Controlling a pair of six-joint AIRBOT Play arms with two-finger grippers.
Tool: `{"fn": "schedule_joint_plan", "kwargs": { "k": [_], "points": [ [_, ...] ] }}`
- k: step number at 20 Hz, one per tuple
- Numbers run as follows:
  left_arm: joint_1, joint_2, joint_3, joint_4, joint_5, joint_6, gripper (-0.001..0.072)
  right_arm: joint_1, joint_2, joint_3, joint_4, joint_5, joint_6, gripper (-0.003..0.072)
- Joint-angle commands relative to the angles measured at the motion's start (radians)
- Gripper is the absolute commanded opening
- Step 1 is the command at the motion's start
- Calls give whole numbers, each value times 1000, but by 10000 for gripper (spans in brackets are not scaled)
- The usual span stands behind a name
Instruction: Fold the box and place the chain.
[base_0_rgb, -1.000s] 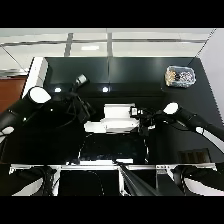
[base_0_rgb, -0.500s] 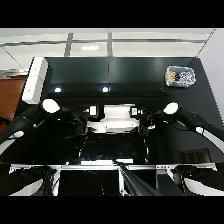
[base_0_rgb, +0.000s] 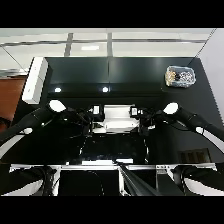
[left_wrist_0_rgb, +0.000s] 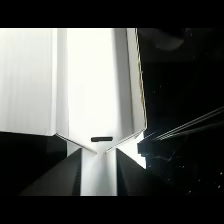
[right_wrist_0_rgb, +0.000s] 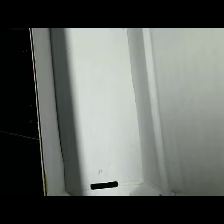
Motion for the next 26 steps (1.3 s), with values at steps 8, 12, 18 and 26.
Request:
{"fn": "schedule_joint_plan", "kwargs": {
  "k": [8, 12, 18, 26],
  "points": [
    [-93, -41, 0, -130, 100, 8, 222, 1, 0, 0, 0, 0, 0, 136],
    [-98, -45, 0, -167, 117, -27, 218, 1, 0, 0, 0, 0, 0, 136],
    [-98, -45, 0, -158, 111, -29, 379, 1, 0, 0, 0, 0, 0, 136],
    [-71, 34, 0, -38, 99, -175, 26, 1, 0, 0, 0, 0, 0, 136]
  ]
}}
